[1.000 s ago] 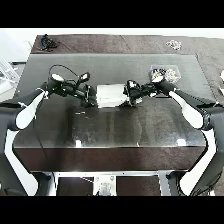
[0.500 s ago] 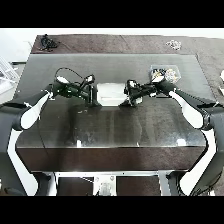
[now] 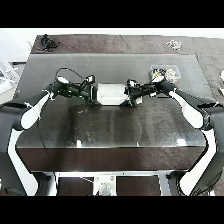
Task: Fold the box and place the chain.
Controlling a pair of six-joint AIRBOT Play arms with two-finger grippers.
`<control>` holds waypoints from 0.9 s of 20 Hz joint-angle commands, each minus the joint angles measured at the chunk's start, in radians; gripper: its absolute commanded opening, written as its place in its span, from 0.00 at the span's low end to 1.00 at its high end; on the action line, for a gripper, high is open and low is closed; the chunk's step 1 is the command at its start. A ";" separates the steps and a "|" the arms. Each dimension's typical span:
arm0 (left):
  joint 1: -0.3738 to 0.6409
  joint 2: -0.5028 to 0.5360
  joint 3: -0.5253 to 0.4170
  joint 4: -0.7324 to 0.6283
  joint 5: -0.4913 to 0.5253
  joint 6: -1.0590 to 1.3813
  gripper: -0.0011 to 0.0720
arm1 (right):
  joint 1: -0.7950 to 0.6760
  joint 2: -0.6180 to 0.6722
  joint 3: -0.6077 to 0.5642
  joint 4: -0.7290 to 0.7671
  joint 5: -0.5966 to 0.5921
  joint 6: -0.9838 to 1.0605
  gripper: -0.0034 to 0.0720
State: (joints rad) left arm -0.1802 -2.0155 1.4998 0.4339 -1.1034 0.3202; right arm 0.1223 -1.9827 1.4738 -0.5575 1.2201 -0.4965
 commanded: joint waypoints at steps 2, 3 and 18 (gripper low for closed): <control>0.000 -0.002 0.000 -0.002 -0.013 0.036 0.83 | 0.001 0.001 0.000 -0.001 0.004 -0.001 0.73; 0.000 -0.002 0.000 -0.002 -0.019 0.042 0.83 | 0.001 0.001 0.000 -0.001 0.004 -0.001 0.73; 0.000 -0.002 0.001 -0.002 -0.032 0.081 0.83 | 0.001 0.001 0.000 -0.001 0.004 -0.001 0.73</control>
State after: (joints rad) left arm -0.1799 -2.0171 1.4998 0.4316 -1.1332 0.3985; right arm 0.1230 -1.9827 1.4738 -0.5598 1.2274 -0.4984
